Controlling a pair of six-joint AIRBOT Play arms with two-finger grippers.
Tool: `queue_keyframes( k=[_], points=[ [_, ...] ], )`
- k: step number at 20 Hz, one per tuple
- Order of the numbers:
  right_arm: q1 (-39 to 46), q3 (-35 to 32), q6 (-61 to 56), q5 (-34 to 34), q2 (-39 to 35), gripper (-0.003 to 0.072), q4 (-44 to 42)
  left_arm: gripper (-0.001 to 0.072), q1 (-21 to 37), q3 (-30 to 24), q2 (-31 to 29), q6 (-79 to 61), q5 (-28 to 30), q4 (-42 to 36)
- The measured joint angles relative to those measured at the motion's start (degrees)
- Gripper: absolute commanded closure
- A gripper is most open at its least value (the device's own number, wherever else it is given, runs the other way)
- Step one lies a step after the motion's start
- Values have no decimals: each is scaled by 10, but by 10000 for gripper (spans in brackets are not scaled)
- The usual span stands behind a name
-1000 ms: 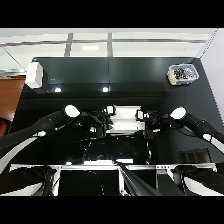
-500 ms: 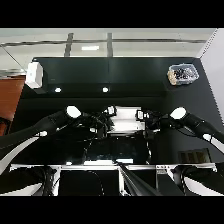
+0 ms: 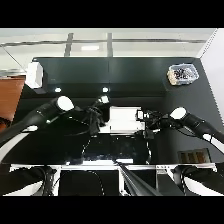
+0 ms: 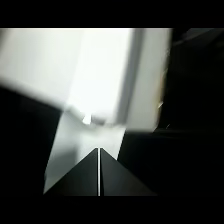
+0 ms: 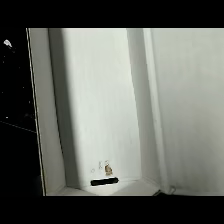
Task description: Fold the box and place the chain.
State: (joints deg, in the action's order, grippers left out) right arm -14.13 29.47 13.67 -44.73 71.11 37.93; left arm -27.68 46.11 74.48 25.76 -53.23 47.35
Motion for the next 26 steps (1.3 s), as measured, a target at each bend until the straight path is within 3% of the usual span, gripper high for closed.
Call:
queue_keyframes(
  k=[2, 5, 7, 10, 15, 22, 23, 25, 26],
  points=[
    [0, 0, 0, 0, 0, 449, 0, 684, 47, 4, -23, 98, -45, 61],
    [0, 0, 0, 0, 0, 449, 0, 683, 125, -2, -39, 225, -94, 92],
    [0, 0, 0, 0, 0, 449, 0, 683, 168, -16, -38, 312, -105, 85],
    [0, 0, 0, 0, 0, 449, 0, 684, 208, -52, -12, 400, -114, 13],
    [0, 0, 0, 0, 0, 450, 0, 683, 188, -86, 56, 436, -84, -100],
    [0, 0, 1, 0, 0, 449, 0, 679, 125, -93, 79, 388, -29, -202],
    [0, 0, 1, 0, 0, 450, 0, 645, 123, -93, 80, 375, -29, -212],
    [0, 0, 1, 0, 0, 449, 0, 291, 122, -90, 81, 349, -39, -233],
    [0, 0, 1, 0, 0, 449, 0, 185, 123, -85, 81, 340, -45, -239]
  ],
)
